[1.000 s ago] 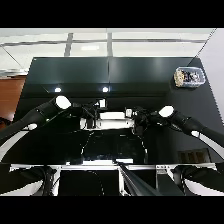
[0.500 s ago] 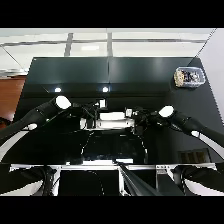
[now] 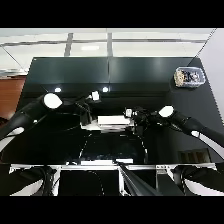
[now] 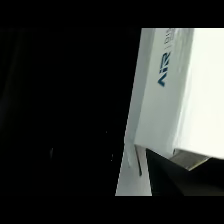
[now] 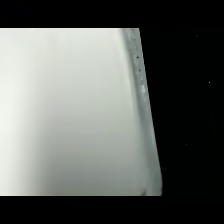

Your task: Fold the box and place the chain.

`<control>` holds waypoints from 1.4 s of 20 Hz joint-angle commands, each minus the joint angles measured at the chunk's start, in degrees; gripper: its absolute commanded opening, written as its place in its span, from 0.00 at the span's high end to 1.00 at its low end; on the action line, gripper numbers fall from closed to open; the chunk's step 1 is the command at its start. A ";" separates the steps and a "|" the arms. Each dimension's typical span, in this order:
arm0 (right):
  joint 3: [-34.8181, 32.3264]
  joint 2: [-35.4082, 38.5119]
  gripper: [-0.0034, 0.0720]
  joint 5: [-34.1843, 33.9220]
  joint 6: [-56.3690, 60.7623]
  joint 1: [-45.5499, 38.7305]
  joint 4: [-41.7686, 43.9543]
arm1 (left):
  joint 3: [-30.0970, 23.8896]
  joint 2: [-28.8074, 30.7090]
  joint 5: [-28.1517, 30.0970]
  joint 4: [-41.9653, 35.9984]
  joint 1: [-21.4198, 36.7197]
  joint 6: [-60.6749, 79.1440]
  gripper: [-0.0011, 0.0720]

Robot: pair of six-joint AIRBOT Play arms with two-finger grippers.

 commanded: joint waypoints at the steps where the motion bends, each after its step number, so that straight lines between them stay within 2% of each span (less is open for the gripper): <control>1: 0.04 -0.04 0.33 0.00 -0.02 0.07 -0.07 | 0.02 6.51 -6.51 6.40 3.91 -13.40 0.03; 3: 0.04 -0.04 0.33 0.00 -0.02 0.09 -0.07 | 0.00 8.94 -15.78 6.21 6.03 -22.05 0.04; 4: 0.04 -0.04 0.33 0.00 -0.02 0.09 -0.07 | -0.02 9.07 -21.44 5.64 6.64 -27.15 0.11; 5: 0.04 -0.04 0.33 0.00 -0.02 0.09 -0.07 | -0.31 8.74 -25.94 4.79 6.78 -31.10 0.40; 6: 0.04 -0.04 0.33 0.00 -0.02 0.07 -0.07 | -1.22 8.31 -30.01 2.21 6.73 -32.46 0.80; 7: 0.04 -0.04 0.33 0.00 -0.02 0.07 -0.07 | -2.73 7.85 -32.22 -2.03 6.56 -31.63 0.95; 9: 0.04 -0.04 0.33 0.00 -0.02 0.07 -0.07 | -7.26 7.13 -29.16 -11.63 4.94 -29.35 0.95; 12: 0.04 -0.04 0.33 0.00 -0.02 0.07 -0.07 | -11.98 6.43 -12.63 -19.65 -0.35 -24.92 0.95; 15: 0.04 -0.04 0.33 0.00 -0.02 0.07 -0.04 | -10.93 6.29 3.02 -21.40 -3.58 -24.68 0.95; 18: 0.04 -0.04 0.33 0.00 -0.02 0.07 -0.04 | -8.24 6.03 10.75 -22.51 -2.71 -23.91 0.95; 20: 0.04 -0.04 0.33 0.00 -0.02 0.09 -0.07 | -6.69 4.11 12.55 -21.70 -1.88 -23.98 0.95; 23: 0.04 -0.04 0.33 0.00 -0.02 0.07 -0.07 | -4.76 -1.97 12.07 -19.34 -0.92 -24.57 0.95; 28: 0.04 -0.04 0.33 0.00 -0.02 0.07 -0.07 | -2.43 -10.86 3.98 -19.32 -0.98 -24.65 0.95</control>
